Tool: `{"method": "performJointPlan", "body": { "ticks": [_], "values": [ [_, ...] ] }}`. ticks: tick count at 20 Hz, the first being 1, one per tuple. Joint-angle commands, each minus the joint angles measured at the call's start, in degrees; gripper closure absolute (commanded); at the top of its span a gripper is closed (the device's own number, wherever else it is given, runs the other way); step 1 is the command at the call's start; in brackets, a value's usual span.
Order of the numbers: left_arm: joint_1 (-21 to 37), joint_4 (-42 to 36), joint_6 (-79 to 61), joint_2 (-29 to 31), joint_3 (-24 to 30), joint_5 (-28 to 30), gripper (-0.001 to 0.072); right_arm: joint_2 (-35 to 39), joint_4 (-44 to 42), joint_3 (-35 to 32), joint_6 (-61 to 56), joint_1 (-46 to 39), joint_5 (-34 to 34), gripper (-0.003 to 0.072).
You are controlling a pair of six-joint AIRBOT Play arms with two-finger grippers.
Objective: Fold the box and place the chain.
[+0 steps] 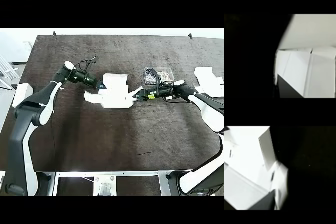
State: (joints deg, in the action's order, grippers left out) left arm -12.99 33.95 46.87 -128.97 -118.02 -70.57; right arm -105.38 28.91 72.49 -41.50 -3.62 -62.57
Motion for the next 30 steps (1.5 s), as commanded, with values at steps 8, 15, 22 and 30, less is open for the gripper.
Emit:
{"method": "performJointPlan", "body": {
  "ticks": [8, 15, 22, 30],
  "values": [
    [0.1, -5.2, -25.2, 0.0, 0.3, -3.3, 0.0695, 3.5, -12.2, 0.0, 4.1, -14.4, -7.5, 0.0307],
    [0.2, -13.5, -46.9, 1.0, 7.0, -3.7, 0.0695, 3.8, -15.0, -0.2, 7.1, -15.4, -10.1, 0.0308],
    [0.2, -15.2, -61.1, 1.0, 8.0, -2.3, 0.0695, 3.9, -15.5, -2.1, 10.2, -12.9, -10.5, 0.0308],
    [0.2, -15.5, -62.3, 0.0, 8.6, 0.1, 0.0695, 3.9, -16.7, -5.4, 13.7, -12.9, -10.3, 0.0309]
  ]
}}
